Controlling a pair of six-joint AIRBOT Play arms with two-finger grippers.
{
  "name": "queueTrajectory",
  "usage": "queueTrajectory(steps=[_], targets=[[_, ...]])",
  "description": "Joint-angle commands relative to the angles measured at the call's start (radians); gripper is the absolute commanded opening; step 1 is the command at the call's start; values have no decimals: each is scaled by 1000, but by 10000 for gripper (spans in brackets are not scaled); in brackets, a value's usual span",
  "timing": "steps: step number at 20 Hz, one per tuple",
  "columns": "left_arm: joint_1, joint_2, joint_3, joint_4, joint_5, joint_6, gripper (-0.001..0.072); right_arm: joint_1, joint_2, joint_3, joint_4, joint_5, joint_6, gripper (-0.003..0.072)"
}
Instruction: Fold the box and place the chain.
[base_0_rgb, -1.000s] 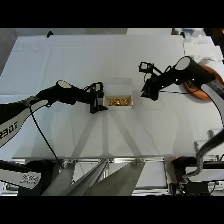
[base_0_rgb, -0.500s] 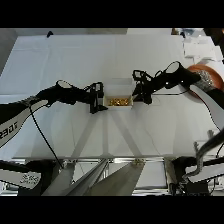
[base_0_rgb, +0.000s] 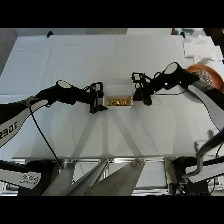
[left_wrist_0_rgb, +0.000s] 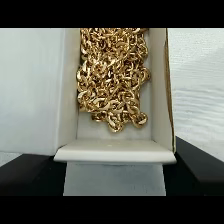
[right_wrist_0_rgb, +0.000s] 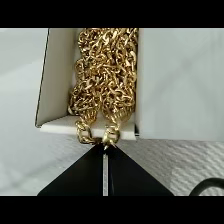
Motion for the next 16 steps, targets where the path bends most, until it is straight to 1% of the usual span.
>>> queueTrajectory(steps=[1,4,8,10,13,15,16], targets=[[0,0,0,0,0,0,215,0,2,0,-37,32,4,14],[0,0,0,0,0,0,215,0,26,0,-35,77,4,14],[0,0,0,0,0,0,215,0,87,0,-26,81,84,14],[0,0,0,0,0,0,215,0,118,0,23,86,101,14],[0,0,0,0,0,0,215,15,136,0,151,80,101,15],[0,0,0,0,0,0,215,48,136,0,201,51,100,16],[0,0,0,0,0,0,215,71,136,0,208,27,101,31]])
